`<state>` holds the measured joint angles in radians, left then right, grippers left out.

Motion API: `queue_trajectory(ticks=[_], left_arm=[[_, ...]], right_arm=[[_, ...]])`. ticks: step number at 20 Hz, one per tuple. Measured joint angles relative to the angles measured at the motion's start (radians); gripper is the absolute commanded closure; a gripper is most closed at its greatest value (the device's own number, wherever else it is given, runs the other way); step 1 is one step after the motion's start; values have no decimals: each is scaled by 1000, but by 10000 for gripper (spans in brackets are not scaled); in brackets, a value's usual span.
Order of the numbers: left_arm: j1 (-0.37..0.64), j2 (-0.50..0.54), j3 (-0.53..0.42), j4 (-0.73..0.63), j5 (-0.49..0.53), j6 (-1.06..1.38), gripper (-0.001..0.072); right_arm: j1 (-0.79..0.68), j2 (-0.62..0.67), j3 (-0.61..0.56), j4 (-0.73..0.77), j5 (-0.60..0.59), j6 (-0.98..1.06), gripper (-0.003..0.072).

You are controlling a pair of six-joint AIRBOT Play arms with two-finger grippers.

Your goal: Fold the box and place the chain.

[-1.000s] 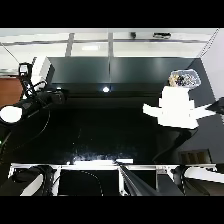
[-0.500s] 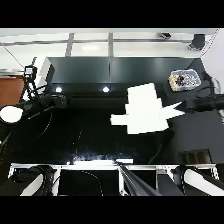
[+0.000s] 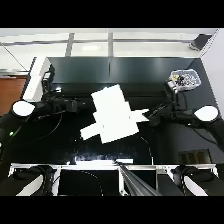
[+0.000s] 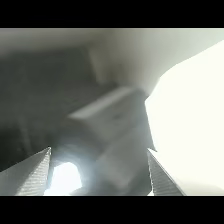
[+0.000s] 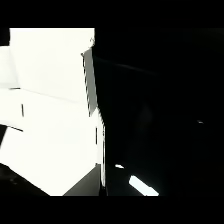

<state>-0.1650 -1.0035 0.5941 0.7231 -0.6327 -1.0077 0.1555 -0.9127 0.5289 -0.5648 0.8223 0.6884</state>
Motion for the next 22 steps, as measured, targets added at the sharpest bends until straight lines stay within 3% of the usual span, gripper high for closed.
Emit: queue_trajectory(ticks=[3,7,9,11,13,17,19,20,22], left_arm=[[5,-126,26,-124,-99,75,1],[6,-320,94,-240,-308,200,5],[5,-396,133,-265,-401,256,127],[5,-450,168,-283,-481,323,161],[5,-483,196,-291,-544,391,310],[4,-512,227,-280,-620,485,315],[-6,-531,237,-275,-636,511,437],[-14,-543,245,-274,-643,523,540],[-24,-563,257,-272,-653,545,597]], right_arm=[[78,14,-43,9,-77,8,679],[111,21,-63,13,-128,15,679],[118,22,-68,14,-140,17,679],[122,22,-69,14,-148,18,679],[123,23,-69,15,-156,19,678],[124,23,-70,15,-166,20,679],[124,23,-70,14,-171,23,679],[124,23,-70,14,-171,23,678],[124,23,-70,14,-174,23,658]])
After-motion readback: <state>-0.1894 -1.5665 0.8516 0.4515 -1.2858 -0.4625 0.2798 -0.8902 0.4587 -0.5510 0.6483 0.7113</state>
